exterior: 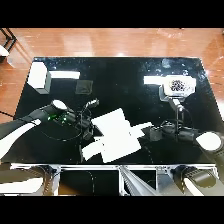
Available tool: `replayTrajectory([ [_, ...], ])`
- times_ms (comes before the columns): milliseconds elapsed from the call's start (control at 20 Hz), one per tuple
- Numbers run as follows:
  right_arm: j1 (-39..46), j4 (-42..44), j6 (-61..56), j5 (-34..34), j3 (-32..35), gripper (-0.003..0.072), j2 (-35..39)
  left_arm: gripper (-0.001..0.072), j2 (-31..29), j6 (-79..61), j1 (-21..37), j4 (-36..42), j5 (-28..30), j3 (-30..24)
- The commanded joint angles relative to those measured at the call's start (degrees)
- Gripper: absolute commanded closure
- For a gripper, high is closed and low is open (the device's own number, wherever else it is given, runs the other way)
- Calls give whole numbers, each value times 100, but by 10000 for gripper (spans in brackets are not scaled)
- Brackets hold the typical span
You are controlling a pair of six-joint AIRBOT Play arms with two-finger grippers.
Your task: Fold the box and place the chain.
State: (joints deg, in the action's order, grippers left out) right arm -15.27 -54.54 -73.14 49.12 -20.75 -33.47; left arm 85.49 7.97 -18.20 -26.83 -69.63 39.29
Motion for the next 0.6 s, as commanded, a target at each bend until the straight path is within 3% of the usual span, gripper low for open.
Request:
replayTrajectory([
  [0,525,-1392,7,678,-636,-18,2,698,-66,-17,2,-442,-256,66],
  [250,627,-2542,7,369,-1038,-18,2,699,-898,-343,-511,-1137,1001,133],
  [400,627,-2608,2,164,-1038,-18,2,699,-1561,-461,-750,-1834,1792,131],
  [550,621,-2098,109,168,-1032,-18,0,699,-1784,-518,-929,-2225,2173,48],
])
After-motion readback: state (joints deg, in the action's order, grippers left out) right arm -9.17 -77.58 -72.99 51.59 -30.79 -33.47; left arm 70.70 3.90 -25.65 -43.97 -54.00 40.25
